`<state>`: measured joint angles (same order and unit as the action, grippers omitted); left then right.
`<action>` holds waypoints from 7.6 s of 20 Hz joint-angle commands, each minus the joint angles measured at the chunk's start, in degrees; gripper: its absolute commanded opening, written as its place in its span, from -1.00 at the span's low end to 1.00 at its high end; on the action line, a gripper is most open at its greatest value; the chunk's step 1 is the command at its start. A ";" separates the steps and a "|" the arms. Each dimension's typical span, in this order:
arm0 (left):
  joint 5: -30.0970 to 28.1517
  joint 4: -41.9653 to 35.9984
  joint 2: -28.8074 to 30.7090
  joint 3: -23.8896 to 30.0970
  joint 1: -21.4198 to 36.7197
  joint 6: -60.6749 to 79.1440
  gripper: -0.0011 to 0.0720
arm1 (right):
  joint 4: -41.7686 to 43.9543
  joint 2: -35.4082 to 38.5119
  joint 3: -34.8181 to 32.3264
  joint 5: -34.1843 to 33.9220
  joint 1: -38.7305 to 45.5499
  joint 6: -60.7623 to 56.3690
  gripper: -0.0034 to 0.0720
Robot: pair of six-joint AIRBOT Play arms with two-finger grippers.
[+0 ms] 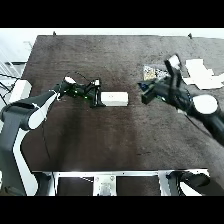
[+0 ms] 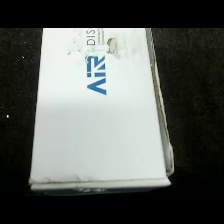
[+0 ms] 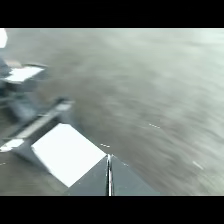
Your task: Fold the box and place the chain.
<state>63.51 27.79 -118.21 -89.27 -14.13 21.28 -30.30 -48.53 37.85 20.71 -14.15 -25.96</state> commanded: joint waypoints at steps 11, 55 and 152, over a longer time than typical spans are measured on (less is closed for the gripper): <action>0.15 -0.07 0.00 0.00 0.04 0.00 0.73 | -1.84 20.35 -28.09 -19.39 1.11 -1.95 -0.87; -40.81 -3.32 12.22 -1.38 31.04 -42.47 -0.92 | -1.84 20.35 -28.09 -19.41 1.07 -1.95 -0.87; -39.60 -9.81 115.40 81.26 29.88 -37.42 -0.92 | -1.84 20.35 -28.09 -19.41 1.07 -1.95 -0.87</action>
<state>24.05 17.91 -3.27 -8.49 15.77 -16.08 -32.16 -28.23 9.78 1.28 -13.06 -27.88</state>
